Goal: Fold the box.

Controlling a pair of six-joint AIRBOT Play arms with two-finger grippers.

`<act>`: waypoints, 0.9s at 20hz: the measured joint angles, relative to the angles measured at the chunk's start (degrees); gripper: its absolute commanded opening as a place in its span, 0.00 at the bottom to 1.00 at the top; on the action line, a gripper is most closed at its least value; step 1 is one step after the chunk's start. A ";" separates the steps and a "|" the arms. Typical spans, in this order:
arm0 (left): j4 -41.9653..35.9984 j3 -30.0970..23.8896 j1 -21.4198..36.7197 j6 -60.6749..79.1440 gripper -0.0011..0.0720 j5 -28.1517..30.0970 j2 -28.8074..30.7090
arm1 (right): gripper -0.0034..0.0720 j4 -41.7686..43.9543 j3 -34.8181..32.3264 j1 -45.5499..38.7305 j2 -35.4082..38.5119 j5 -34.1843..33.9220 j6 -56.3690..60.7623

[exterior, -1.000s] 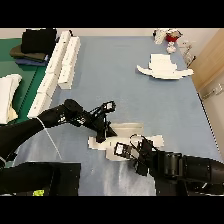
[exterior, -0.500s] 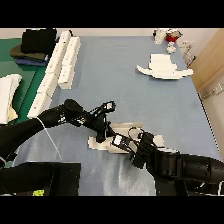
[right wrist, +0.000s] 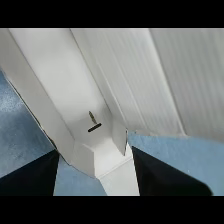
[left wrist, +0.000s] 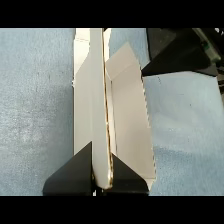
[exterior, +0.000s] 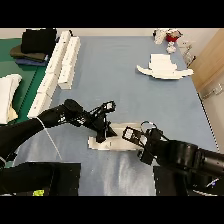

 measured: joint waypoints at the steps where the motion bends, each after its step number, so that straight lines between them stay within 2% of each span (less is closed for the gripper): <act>1: 0.00 0.00 0.00 0.00 0.03 0.00 -0.02 | 1.00 2.75 -0.50 -2.99 0.76 1.07 -4.61; 6: 0.00 0.00 -0.02 -0.02 0.03 0.00 0.00 | 1.00 23.67 -1.77 -21.31 2.05 4.92 -37.05; 10: 0.00 0.00 0.00 0.00 0.03 0.00 0.00 | 1.00 39.26 -2.80 -32.85 0.24 5.73 -60.43; 13: 0.00 0.00 0.00 -0.02 0.03 0.00 0.00 | 1.00 46.38 -3.30 -36.72 -2.75 6.12 -70.79; 18: 0.00 0.00 0.00 0.00 0.03 0.00 0.00 | 1.00 50.34 -3.48 -38.62 -5.29 6.51 -76.30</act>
